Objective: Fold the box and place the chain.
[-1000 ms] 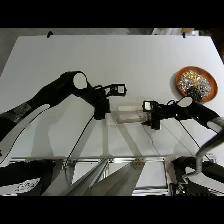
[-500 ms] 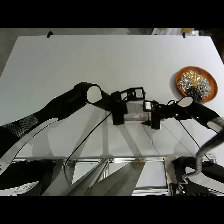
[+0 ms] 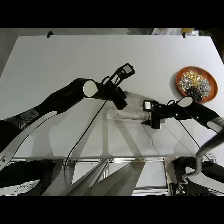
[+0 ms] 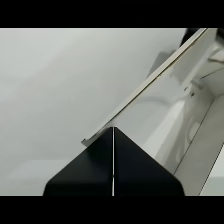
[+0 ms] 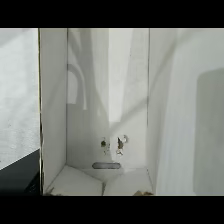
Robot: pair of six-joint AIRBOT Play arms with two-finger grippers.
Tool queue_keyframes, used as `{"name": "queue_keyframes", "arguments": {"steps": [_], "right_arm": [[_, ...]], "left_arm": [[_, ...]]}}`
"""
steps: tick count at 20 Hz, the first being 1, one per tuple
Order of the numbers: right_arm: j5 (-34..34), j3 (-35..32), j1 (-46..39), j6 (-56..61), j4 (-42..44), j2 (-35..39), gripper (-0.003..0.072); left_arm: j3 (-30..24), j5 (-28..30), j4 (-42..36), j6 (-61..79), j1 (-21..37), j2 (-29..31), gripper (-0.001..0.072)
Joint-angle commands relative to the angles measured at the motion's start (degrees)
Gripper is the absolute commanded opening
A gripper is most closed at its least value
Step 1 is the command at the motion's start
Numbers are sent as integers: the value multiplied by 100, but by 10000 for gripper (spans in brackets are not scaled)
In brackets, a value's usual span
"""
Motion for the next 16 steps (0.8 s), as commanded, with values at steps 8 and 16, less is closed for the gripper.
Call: {"name": "queue_keyframes", "arguments": {"steps": [8,16], "right_arm": [[28,-2,2,-2,13,4,397],[13,-2,2,-2,13,4,397]], "left_arm": [[0,-1539,1506,-7,72,142,3],[0,-1840,1445,844,72,197,3]]}}
